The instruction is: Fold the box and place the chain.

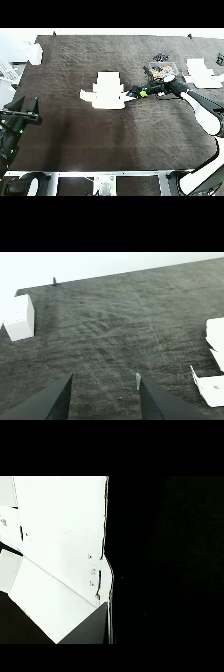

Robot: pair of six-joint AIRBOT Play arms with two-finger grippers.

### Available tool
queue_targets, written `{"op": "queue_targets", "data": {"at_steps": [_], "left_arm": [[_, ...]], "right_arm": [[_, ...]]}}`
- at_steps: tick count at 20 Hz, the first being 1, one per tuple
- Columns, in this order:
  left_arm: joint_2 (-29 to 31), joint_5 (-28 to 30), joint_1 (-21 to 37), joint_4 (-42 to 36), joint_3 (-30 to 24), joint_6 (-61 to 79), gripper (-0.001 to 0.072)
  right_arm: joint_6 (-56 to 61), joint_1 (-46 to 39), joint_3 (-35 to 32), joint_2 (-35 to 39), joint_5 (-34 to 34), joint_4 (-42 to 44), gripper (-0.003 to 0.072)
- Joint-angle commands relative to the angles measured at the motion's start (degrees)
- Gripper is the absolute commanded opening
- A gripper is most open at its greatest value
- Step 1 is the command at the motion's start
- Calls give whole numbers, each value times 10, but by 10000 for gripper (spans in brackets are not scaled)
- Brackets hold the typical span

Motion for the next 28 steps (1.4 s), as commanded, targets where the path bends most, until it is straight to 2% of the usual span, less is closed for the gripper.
{"op": "queue_targets", "data": {"at_steps": [1, 7, 12, 16, 19, 21, 25, 28], "left_arm": [[-71, -36, 0, -1, 42, 4, 467], [-335, -143, 0, -2, 193, -47, 466], [-569, -305, 0, 3, 370, -101, 466], [-715, -418, 0, 42, 511, -180, 466], [-791, -471, 0, 72, 602, -232, 466], [-824, -483, -7, 117, 650, -263, 466], [-865, -471, -47, 254, 737, -333, 467], [-881, -435, -70, 306, 788, -362, 467]], "right_arm": [[-11, 0, -5, 0, -5, 10, 11], [-30, 0, -5, 0, -5, 10, 11], [-50, 0, -5, 0, -9, 10, 11], [-67, 0, -5, 0, -11, 10, 11], [-77, 1, -5, 0, -11, 10, 12], [-84, 1, -5, 0, -11, 10, 12], [-95, 1, -5, 0, -11, 10, 12], [-106, 1, -5, 0, -10, 10, 12]]}}
